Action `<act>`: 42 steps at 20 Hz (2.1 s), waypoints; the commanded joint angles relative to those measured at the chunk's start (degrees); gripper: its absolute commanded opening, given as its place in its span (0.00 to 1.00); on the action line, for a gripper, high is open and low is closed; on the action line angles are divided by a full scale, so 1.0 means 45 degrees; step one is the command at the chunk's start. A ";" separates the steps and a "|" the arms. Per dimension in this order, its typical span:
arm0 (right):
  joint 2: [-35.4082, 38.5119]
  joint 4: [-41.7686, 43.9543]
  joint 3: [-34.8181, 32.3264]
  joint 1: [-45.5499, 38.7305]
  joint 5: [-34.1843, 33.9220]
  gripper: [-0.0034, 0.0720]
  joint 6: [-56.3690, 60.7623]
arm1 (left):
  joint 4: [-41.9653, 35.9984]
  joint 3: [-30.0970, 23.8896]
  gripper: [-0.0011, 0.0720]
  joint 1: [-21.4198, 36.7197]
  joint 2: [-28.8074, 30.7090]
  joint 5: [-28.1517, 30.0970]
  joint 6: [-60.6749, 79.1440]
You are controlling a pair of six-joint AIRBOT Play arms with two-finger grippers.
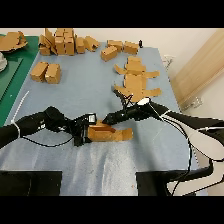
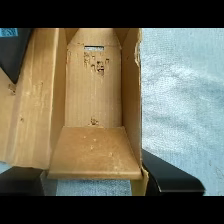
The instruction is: Fold the box.
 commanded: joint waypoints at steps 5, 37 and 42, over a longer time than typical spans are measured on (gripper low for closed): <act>0.1399 -0.0913 0.0170 -0.0981 -0.0272 0.05 0.0019 | 0.0000 0.0000 0.55 0.0000 -0.0010 0.0005 0.0005; 0.7431 -0.6436 -0.4915 0.2011 -0.4240 0.66 -0.7048 | 0.0000 0.0000 0.55 0.0000 -0.0010 0.0005 0.0005; 0.6887 -0.5659 -0.4911 0.2166 -0.4687 0.66 -0.7859 | 0.0000 0.0000 0.55 0.0000 -0.0010 0.0005 0.0005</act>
